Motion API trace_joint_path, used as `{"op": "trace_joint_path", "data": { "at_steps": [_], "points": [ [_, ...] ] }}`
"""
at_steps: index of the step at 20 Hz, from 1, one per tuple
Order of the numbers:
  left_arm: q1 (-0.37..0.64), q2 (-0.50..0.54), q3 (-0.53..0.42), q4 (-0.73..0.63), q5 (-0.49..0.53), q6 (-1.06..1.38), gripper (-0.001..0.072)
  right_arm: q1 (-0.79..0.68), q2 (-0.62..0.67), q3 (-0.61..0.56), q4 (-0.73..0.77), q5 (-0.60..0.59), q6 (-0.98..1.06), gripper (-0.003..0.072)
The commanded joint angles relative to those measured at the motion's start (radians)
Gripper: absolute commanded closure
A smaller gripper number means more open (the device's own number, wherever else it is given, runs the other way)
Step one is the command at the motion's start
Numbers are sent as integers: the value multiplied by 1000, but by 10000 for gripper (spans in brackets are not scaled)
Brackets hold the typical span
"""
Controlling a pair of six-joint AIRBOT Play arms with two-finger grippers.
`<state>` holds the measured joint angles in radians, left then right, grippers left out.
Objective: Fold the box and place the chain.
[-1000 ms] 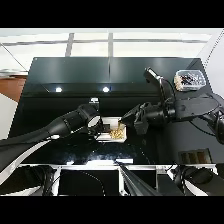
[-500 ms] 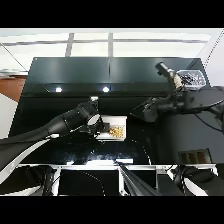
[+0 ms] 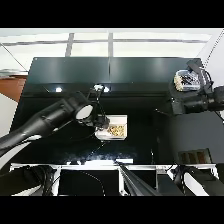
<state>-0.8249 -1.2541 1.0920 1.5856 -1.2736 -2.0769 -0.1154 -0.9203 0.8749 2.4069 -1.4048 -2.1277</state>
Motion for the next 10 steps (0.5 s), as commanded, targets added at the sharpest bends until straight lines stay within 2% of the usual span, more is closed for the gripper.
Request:
{"op": "trace_joint_path", "data": {
  "at_steps": [1,3,5,7,8,9,10],
  "points": [
    [27,133,-11,98,-162,200,153,-68,0,1,-101,-19,0,294],
    [100,220,-83,135,-174,259,153,-68,0,0,-170,-16,5,294],
    [237,306,-177,77,-154,273,153,-68,0,-1,-202,-17,63,294],
    [403,398,-304,-192,16,450,152,-67,0,-12,-205,-12,92,292],
    [475,427,-366,-370,82,603,145,-67,0,-27,-206,5,112,191],
    [537,439,-422,-509,119,732,-10,-66,0,-47,-209,23,124,-15],
    [583,436,-473,-594,135,859,-4,-64,-1,-69,-213,38,123,-22]
  ]
}}
